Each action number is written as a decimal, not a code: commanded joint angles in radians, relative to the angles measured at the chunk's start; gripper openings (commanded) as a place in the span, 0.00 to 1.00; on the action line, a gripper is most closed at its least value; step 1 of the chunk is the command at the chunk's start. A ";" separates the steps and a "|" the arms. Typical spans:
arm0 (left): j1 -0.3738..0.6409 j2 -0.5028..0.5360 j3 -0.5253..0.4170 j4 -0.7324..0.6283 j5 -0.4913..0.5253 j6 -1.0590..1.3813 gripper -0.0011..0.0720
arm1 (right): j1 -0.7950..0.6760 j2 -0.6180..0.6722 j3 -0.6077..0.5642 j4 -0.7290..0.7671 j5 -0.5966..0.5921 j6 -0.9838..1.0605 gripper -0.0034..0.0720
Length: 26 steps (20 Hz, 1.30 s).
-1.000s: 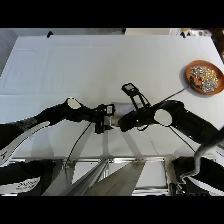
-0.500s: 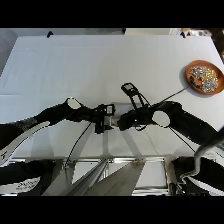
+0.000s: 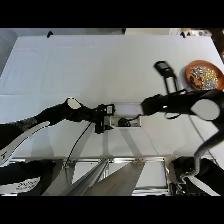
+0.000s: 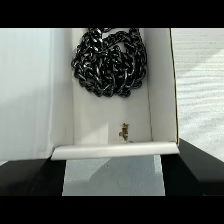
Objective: Fold the box and place the chain.
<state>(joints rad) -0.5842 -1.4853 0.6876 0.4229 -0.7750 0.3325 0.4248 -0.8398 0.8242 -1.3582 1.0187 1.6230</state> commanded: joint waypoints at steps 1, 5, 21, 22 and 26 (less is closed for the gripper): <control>0.001 0.001 0.000 0.000 0.000 0.000 0.39 | -0.180 -0.013 0.008 -0.166 0.115 0.000 0.53; 0.001 0.001 0.000 0.000 0.000 0.000 0.39 | -0.274 -0.164 0.008 -0.194 0.063 0.000 0.56; 0.001 0.001 0.000 0.000 0.000 0.000 0.39 | -0.275 -0.506 0.008 -0.239 -0.196 0.161 0.57; 0.001 0.001 0.000 0.000 0.000 0.000 0.39 | -0.274 -0.520 0.008 -0.239 -0.196 0.161 0.57; 0.001 0.001 0.000 0.000 0.000 0.000 0.39 | -0.274 -0.553 0.008 -0.239 -0.192 0.161 0.50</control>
